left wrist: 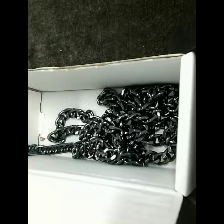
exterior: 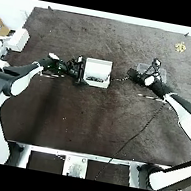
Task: Fold the box and place the chain.
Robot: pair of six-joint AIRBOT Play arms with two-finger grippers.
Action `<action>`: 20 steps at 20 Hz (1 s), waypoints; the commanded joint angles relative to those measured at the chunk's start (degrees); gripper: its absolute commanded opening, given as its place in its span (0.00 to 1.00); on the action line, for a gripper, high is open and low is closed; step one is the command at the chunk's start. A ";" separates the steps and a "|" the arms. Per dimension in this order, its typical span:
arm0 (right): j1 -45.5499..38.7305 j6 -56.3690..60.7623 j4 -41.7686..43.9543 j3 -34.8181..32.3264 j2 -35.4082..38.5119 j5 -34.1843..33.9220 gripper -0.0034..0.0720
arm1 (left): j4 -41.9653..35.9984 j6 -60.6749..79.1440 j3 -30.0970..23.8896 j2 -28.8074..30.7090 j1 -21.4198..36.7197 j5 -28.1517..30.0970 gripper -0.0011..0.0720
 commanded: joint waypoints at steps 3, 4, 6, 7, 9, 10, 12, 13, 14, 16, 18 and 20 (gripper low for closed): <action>1.81 -1.16 1.97 1.01 3.54 3.56 0.05 | 0.00 0.00 0.02 -0.04 0.02 0.00 0.32; 3.02 -2.05 0.90 0.98 6.27 4.61 0.05 | 0.00 0.00 0.02 -0.04 0.02 0.00 0.32; 5.64 -2.01 -2.97 0.96 12.11 6.49 0.05 | 0.00 0.00 0.02 -0.04 0.02 0.00 0.32; 7.06 -2.03 -4.50 0.96 15.15 7.04 0.05 | 0.00 0.00 0.02 -0.04 0.02 0.00 0.32; 9.73 -2.03 -6.12 0.96 20.81 7.17 0.05 | 0.02 0.00 0.02 -0.04 0.02 0.00 0.32; 11.06 -2.03 -6.23 0.96 23.32 7.13 0.05 | 0.00 0.00 0.02 -0.04 0.02 0.00 0.32; 14.91 -2.03 -7.56 0.98 27.63 5.11 0.05 | 0.00 0.00 0.02 -0.04 0.02 0.00 0.32; 17.16 -2.03 -8.09 1.03 29.05 3.06 0.05 | 0.00 0.00 0.02 -0.04 0.02 0.02 0.32; 19.28 -2.03 -8.07 1.03 29.81 0.44 0.05 | 0.00 0.00 0.02 -0.04 0.02 0.00 0.32; 23.67 -1.99 -8.04 1.03 29.81 -5.40 0.05 | 0.02 0.00 0.02 -0.04 0.02 0.00 0.32; 27.39 -1.49 -8.00 1.03 28.24 -8.79 0.05 | 0.00 0.00 0.02 -0.04 0.02 0.02 0.32; 29.40 -1.31 -7.98 1.01 25.68 -7.58 0.05 | 0.02 0.00 0.02 -0.04 0.02 0.02 0.32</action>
